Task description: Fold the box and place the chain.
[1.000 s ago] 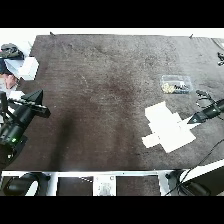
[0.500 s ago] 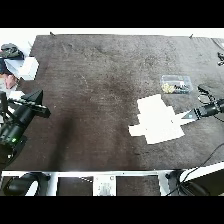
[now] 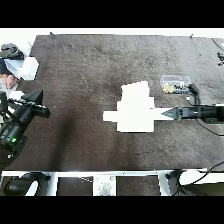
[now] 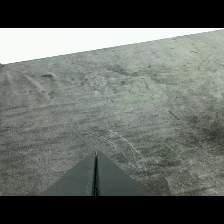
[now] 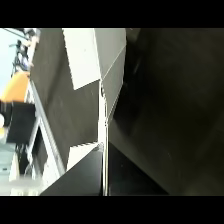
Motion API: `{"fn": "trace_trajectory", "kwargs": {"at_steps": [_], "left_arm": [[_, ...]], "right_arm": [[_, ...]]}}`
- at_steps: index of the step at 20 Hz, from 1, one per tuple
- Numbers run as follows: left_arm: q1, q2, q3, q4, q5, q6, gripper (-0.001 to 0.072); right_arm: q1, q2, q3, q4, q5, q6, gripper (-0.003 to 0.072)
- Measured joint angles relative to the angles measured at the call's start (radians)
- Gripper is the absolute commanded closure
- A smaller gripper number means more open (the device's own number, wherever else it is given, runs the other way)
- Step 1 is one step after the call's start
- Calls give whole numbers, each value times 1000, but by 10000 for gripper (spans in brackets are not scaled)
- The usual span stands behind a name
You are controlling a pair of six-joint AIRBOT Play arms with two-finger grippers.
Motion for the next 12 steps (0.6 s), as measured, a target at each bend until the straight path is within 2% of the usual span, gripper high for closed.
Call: {"fn": "trace_trajectory", "kwargs": {"at_steps": [3, 7, 11, 12], "left_arm": [[0, 0, 0, 0, 0, 0, 698], [0, 0, 0, 0, -16, 0, 698], [0, 0, 0, 0, -44, -2, 697], [0, 0, 0, 0, -60, -2, 605]], "right_arm": [[145, 21, -82, 138, -153, -23, 702], [334, 29, -105, 302, -394, -34, 702], [478, 31, -53, 304, -583, -32, 702], [508, 32, -36, 276, -624, -14, 702]]}}
